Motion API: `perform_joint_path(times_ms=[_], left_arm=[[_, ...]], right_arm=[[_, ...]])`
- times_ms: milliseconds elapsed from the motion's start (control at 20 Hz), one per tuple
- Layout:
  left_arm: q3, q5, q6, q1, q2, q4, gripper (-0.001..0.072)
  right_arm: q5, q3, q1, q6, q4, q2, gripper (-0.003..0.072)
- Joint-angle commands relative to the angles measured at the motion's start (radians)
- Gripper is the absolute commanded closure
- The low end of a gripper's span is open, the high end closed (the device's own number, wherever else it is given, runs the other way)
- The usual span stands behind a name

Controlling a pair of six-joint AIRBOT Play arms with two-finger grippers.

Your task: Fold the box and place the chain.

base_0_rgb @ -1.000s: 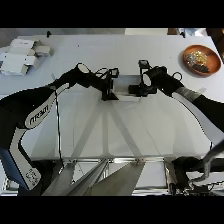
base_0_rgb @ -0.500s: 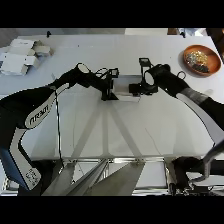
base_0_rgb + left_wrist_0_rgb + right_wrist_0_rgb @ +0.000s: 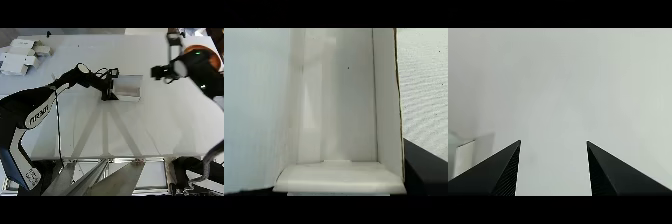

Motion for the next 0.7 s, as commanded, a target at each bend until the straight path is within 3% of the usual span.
perform_joint_path(times_ms=[0, 300, 400, 650], left_arm=[[0.0, 0.0, 0.0, 0.001, 0.0, 0.0, 0.0332], [0.0, 0.0, 0.0, 0.001, 0.0, 0.0, 0.0332], [0.0, 0.0, 0.0, 0.001, 0.0, 0.0, 0.0332], [0.0, 0.0, 0.0, 0.001, 0.0, 0.0, 0.0332]], right_arm=[[-0.024, 0.001, -0.214, -0.103, -0.031, 0.033, 0.0257], [-0.269, 0.012, -0.578, -0.241, 0.148, -0.085, 0.0258], [-0.29, 0.06, -0.623, -0.323, 0.212, -0.184, 0.0258], [-0.38, 0.282, -0.628, -0.34, 0.196, -0.461, 0.0259]])
